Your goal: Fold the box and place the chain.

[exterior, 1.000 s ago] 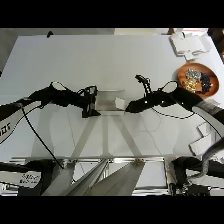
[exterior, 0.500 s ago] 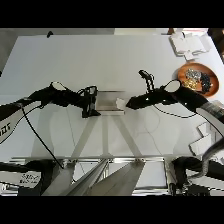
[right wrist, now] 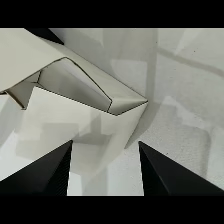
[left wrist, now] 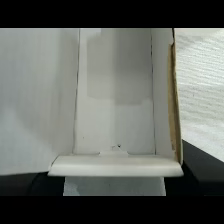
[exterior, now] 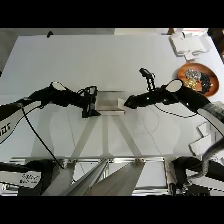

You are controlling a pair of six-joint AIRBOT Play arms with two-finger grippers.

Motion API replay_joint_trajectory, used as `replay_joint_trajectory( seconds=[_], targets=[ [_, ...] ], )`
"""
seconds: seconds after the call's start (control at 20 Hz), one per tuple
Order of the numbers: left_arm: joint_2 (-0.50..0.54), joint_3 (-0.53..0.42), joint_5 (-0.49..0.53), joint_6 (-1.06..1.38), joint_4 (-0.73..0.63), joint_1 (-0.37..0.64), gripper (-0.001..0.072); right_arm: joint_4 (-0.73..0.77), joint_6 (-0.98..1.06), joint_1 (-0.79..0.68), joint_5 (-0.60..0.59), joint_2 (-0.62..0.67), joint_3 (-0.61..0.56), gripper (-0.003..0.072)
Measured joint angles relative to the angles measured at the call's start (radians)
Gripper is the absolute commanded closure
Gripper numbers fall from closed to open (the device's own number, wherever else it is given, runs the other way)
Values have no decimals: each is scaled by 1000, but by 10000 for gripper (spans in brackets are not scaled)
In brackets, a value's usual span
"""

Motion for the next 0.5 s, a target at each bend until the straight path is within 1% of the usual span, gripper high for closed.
replay_joint_trajectory(
  seconds=[0.05,0.15,0.35,0.5],
  targets=[
    [0,0,0,0,0,0,192,0,-1,0,0,0,0,218],
    [0,0,0,0,0,0,192,3,-6,0,0,0,0,109],
    [0,0,0,0,0,0,192,8,-26,18,-17,-6,0,107],
    [0,0,0,0,0,0,192,7,-41,62,-67,-14,0,107]
  ],
)
